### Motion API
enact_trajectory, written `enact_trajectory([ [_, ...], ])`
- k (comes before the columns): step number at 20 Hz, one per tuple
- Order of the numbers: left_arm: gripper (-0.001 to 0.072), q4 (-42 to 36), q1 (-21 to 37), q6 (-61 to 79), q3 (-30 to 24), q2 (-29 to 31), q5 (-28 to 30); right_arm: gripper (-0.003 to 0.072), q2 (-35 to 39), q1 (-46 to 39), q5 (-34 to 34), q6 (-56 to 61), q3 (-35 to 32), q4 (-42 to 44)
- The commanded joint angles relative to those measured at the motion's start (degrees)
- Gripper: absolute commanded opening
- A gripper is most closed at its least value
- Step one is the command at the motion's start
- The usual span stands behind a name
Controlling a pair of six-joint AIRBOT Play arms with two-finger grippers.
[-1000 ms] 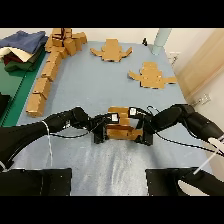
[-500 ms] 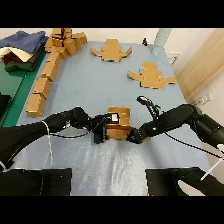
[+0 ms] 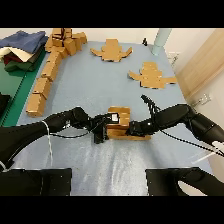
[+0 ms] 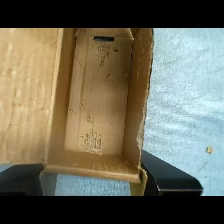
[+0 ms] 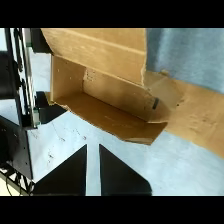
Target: Fold the box.
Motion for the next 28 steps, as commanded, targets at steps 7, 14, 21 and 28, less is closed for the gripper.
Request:
enact_trajectory([
  [7, 0.044, 4.17, 0.07, -7.13, -0.02, 0.46, 6.8, 0.0125, -0.44, 0.2, 8.39, 2.34, 0.17, 1.33],
  [14, 0.044, 10.8, 0.0, -11.19, -0.02, 2.16, 6.86, 0.0125, -0.44, 0.17, 9.64, 2.32, 0.17, 1.2],
  [21, 0.044, 10.27, -0.02, -11.1, -0.63, 3.5, 3.74, 0.0125, -0.44, 0.17, 11.26, 2.29, 0.17, 0.87],
  [28, 0.044, 8.57, -0.02, -10.82, -0.9, 2.19, 3.28, 0.0001, -0.46, 0.17, 12.74, 2.32, 0.17, 0.87],
])
